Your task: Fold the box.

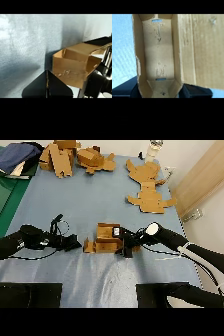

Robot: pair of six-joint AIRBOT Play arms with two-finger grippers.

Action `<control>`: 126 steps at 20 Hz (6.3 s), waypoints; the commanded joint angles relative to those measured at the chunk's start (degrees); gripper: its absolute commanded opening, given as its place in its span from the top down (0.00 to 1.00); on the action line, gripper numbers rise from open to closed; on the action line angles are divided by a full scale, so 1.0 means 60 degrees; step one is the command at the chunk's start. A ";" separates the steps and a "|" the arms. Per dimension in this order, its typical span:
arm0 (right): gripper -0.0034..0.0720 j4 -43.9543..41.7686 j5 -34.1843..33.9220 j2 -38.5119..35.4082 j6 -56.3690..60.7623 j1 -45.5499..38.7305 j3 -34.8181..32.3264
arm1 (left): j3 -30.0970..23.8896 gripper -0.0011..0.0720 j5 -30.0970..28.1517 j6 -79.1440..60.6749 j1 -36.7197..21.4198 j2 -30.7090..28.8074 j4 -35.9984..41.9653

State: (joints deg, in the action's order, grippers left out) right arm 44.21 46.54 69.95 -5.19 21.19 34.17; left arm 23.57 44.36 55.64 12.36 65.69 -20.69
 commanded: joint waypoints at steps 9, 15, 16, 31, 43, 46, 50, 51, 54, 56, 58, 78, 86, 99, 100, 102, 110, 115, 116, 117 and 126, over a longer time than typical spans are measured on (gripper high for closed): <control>0.23 -0.0004 0.0004 -0.0004 0.0000 -0.0007 0.0004 | 0.0004 0.97 0.0157 -0.0670 0.0918 0.0321 0.1883; 0.24 -0.0004 0.0004 -0.0004 0.0000 -0.0007 0.0004 | 0.0226 0.97 0.0951 -0.2616 0.0914 0.0324 0.4051; 0.24 -0.0004 0.0004 -0.0004 0.0004 -0.0007 0.0004 | 0.0226 0.97 0.0954 -0.2612 0.0914 0.0335 0.4022; 0.23 -0.0004 0.0022 -0.0004 0.0004 -0.0007 0.0004 | -0.0117 0.97 0.0820 -0.1814 -0.0240 -0.0568 0.2914; 0.24 -0.0007 0.0007 -0.0004 0.0004 -0.0007 0.0004 | -0.0503 0.97 0.0233 0.2204 -0.0448 -0.0561 -0.0976; 0.24 -0.0004 0.0007 -0.0004 0.0000 -0.0007 0.0004 | -0.0404 0.97 -0.0073 0.1902 0.0124 0.0066 -0.0532; 0.24 -0.0004 0.0007 -0.0004 0.0000 -0.0007 0.0004 | -0.0346 0.97 -0.0455 0.1315 0.0725 0.0164 0.0433; 0.24 -0.0004 0.0007 -0.0004 0.0004 -0.0007 0.0004 | -0.0346 0.97 -0.0484 0.1297 0.0794 0.0164 0.0506; 0.24 -0.0004 0.0007 -0.0004 0.0000 -0.0007 0.0004 | -0.0346 0.97 -0.0470 0.1115 0.0801 0.0164 0.0696; 0.24 -0.0004 0.0007 -0.0004 0.0004 -0.0007 0.0004 | -0.0346 0.97 -0.0430 0.0495 0.0801 0.0164 0.1508; 0.24 -0.0004 0.0007 -0.0004 0.0000 -0.0007 0.0004 | -0.0346 0.97 -0.0302 -0.0124 0.0801 0.0164 0.2244; 0.24 -0.0004 0.0007 -0.0004 0.0000 -0.0007 0.0004 | -0.0346 0.50 0.0284 -0.0954 0.0801 0.0164 0.3628; 0.24 -0.0004 0.0007 -0.0004 0.0000 -0.0007 0.0004 | -0.0346 0.50 0.0306 -0.1071 0.0805 0.0164 0.3967; 0.24 -0.0004 0.0011 -0.0004 0.0000 -0.0007 0.0004 | -0.0346 0.50 -0.0127 -0.2626 0.1475 0.0171 0.4867; 0.24 0.0000 0.0007 -0.0004 0.0000 -0.0007 0.0004 | -0.0346 0.50 -0.0066 -0.2619 0.1504 0.0171 0.4870; 0.24 0.0000 0.0007 -0.0004 0.0004 -0.0007 0.0004 | -0.0208 0.50 -0.0200 -0.2455 0.1708 0.0171 0.4430; 0.24 0.0000 0.0011 -0.0004 0.0000 -0.0007 0.0004 | 0.1814 0.50 -0.1348 0.3319 0.3362 0.0171 -0.2051; 0.24 0.0000 0.0011 -0.0004 0.0000 -0.0007 0.0004 | 0.2856 0.50 -0.1158 0.6455 0.3774 0.0175 -0.5031; 0.24 0.0000 0.0011 -0.0004 0.0004 -0.0007 0.0004 | 0.3027 0.50 -0.1082 0.6706 0.3850 0.0175 -0.5275; 0.23 0.0000 0.0007 -0.0004 0.0004 -0.0007 0.0004 | 0.3144 0.50 -0.1053 0.6830 0.3920 0.0175 -0.5410; 0.24 0.0000 0.0007 -0.0004 0.0000 -0.0007 0.0004 | 0.3810 0.50 -0.0557 0.7654 0.4772 0.0841 -0.5887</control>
State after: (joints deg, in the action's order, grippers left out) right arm 44.23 46.59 69.95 -5.19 21.08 34.17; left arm 44.71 39.09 98.19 39.24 69.25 -52.99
